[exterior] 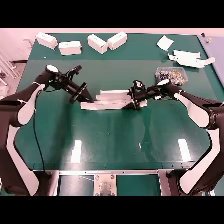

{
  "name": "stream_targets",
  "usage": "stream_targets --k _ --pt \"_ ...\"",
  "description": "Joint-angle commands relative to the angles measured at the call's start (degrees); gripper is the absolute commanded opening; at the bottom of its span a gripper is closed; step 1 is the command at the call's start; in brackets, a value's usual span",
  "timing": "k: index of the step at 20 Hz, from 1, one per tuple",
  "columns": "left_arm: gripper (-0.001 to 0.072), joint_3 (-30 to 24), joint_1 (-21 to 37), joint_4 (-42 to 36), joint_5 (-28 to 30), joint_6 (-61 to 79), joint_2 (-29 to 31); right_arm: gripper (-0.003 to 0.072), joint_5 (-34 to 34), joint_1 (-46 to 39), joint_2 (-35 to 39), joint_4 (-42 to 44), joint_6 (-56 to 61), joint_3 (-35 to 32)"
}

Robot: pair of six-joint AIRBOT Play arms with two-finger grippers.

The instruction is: Fold the box and place the chain.

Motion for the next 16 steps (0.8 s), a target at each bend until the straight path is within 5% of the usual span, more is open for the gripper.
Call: stream_targets --k 1,16 --pt "0.002 0.0 -3.08 -3.34 4.31 -0.48 -0.02 0.0547 0.02 0.0 -0.02 0.0 0.02 0.02" --pt "0.0021 0.04 -5.66 -7.65 28.3 1.62 1.4 0.0547 0.02 0.0 -0.02 0.0 0.02 0.02"
